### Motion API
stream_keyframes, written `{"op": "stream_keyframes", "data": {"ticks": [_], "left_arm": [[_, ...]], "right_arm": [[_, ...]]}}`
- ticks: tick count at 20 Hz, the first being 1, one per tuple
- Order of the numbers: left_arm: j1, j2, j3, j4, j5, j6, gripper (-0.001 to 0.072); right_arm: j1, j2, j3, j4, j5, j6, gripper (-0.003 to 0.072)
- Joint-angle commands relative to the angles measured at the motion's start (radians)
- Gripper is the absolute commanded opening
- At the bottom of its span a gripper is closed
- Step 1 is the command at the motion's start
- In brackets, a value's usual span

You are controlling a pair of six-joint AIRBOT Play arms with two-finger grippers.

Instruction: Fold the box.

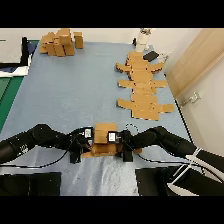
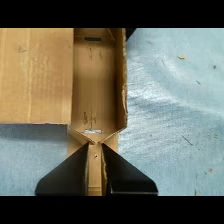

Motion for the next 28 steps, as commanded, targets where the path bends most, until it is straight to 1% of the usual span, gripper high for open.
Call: {"op": "stream_keyframes", "data": {"ticks": [1,4,7,11,15,16,17,18,19,22,23,24,25,26,27,28], "left_arm": [[-0.014,-0.001,0.000,-0.012,0.024,0.001,0.0105],[-0.035,-0.001,0.000,-0.024,0.060,0.018,0.0105],[-0.043,-0.002,0.000,-0.058,0.074,0.032,0.0104],[-0.052,-0.032,0.000,-0.092,0.087,0.039,0.0104],[-0.076,-0.037,0.000,-0.164,0.091,0.163,0.0107],[-0.076,-0.037,0.000,-0.164,0.091,0.163,0.0144],[-0.076,-0.037,0.000,-0.164,0.091,0.159,0.0313],[-0.076,-0.037,-0.001,-0.165,0.090,0.153,0.0515],[-0.076,-0.037,-0.003,-0.164,0.087,0.153,0.0554],[-0.076,-0.037,-0.010,-0.161,0.087,0.153,0.0553],[-0.076,-0.037,-0.009,-0.147,0.085,0.143,0.0504],[-0.076,-0.035,-0.009,-0.112,0.085,0.096,0.0267],[-0.072,-0.030,-0.008,-0.047,0.089,0.026,0.0020],[-0.066,-0.021,-0.003,0.042,0.089,-0.090,0.0013],[-0.055,-0.002,0.005,0.156,0.082,-0.261,0.0013],[-0.040,0.026,0.019,0.271,0.051,-0.441,0.0013]], "right_arm": [[0.000,0.001,-0.001,0.000,0.000,0.001,0.0464],[0.000,0.001,-0.001,0.000,0.000,0.001,0.0464],[0.000,0.001,-0.001,0.000,0.000,0.001,0.0464],[0.000,0.001,-0.001,0.000,0.000,0.001,0.0464],[0.000,0.001,-0.001,0.000,0.000,0.001,0.0464],[0.000,0.001,-0.001,0.000,0.000,0.001,0.0464],[0.000,0.001,-0.001,0.000,0.000,0.001,0.0464],[0.000,0.001,-0.001,0.001,0.000,0.001,0.0464],[0.000,0.001,-0.001,0.000,0.000,0.001,0.0464],[0.000,0.001,-0.001,0.000,0.000,0.001,0.0464],[0.000,0.001,-0.001,0.000,0.000,0.001,0.0464],[0.000,0.001,-0.001,0.000,0.000,0.001,0.0464],[0.000,0.001,-0.001,0.000,0.000,0.001,0.0464],[0.000,0.001,-0.001,0.000,0.000,0.001,0.0464],[0.000,0.001,-0.001,0.000,0.000,0.001,0.0464],[0.000,0.001,-0.001,0.000,0.000,0.001,0.0464]]}}
